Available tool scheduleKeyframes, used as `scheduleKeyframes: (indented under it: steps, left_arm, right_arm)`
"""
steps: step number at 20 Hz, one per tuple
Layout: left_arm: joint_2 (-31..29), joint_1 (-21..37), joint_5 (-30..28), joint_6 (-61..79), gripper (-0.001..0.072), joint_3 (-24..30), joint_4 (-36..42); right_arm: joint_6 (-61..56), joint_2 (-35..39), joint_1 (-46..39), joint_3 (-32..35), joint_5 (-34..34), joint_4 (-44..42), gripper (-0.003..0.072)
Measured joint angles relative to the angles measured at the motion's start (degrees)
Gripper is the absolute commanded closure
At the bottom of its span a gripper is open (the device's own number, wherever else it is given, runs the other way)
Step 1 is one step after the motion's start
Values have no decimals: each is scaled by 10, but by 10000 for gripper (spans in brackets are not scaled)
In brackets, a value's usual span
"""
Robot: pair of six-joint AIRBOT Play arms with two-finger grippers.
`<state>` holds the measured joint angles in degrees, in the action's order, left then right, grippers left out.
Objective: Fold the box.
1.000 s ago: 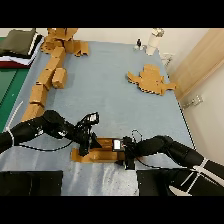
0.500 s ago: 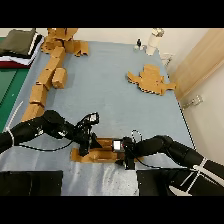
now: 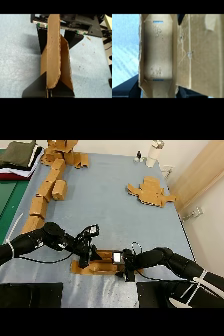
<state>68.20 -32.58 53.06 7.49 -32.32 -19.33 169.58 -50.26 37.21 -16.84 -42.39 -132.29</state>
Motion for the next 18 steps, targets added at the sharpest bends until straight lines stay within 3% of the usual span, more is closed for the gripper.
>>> scheduleKeyframes:
  steps: [18]
  left_arm:
    - [0,0,-14,-48,695,0,4]
  right_arm:
    - [0,0,0,0,2,0,193]
